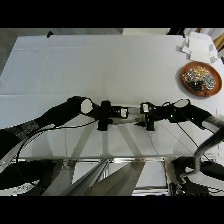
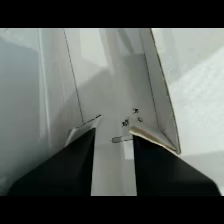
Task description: Fold the box and place the chain.
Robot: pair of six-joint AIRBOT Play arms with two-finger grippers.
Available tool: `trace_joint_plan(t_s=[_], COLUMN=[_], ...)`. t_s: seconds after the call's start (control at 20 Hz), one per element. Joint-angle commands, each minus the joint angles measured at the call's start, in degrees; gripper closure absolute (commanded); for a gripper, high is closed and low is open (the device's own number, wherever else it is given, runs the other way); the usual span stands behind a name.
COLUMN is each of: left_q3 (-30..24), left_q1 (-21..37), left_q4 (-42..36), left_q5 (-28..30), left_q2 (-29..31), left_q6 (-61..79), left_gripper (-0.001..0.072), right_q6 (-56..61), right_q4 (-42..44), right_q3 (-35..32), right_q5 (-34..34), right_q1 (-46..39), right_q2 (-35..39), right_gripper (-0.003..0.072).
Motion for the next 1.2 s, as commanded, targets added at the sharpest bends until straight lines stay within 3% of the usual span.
trace_joint_plan(t_s=[0.0, 0.25, 0.3, 0.4, 0.55, 0.8, 0.95, 1.15], left_q3=[-0.04, -0.04, -0.04, -0.02, -0.04, -0.04, -0.66, -8.22], left_q1=[-0.15, -0.07, 0.28, 1.73, 5.16, 12.28, 17.18, 19.65], left_q4=[-0.24, -0.24, -0.15, 0.02, 0.42, 0.39, 0.39, -2.16], left_q5=[-0.35, -2.82, -3.98, -7.82, -14.25, -19.37, -23.91, -17.27], left_q2=[-0.15, 0.04, 0.50, 2.54, 7.21, 16.31, 17.75, 16.35], left_q6=[-0.02, -4.87, -8.17, -13.92, -18.99, -32.96, -46.10, -55.89], left_gripper=[0.0415, 0.0421, 0.0481, 0.0706, 0.0706, 0.0706, 0.0706, 0.0706], right_q6=[0.00, 0.00, 0.00, 0.00, 0.00, 0.00, 0.00, 0.00], right_q4=[0.07, 0.07, 0.07, 0.07, 0.07, 0.07, 0.07, 0.07], right_q3=[-0.02, -0.02, -0.02, -0.02, -0.02, -0.02, -0.02, -0.02], right_q5=[-0.07, -0.07, -0.07, -0.07, -0.07, -0.07, -0.07, -0.07], right_q1=[0.00, 0.00, 0.00, 0.00, 0.00, 0.00, 0.00, 0.00], right_q2=[0.04, 0.04, 0.04, 0.04, 0.04, 0.04, 0.04, 0.04], right_gripper=[0.0279, 0.0279, 0.0279, 0.0279, 0.0279, 0.0279, 0.0279, 0.0279])
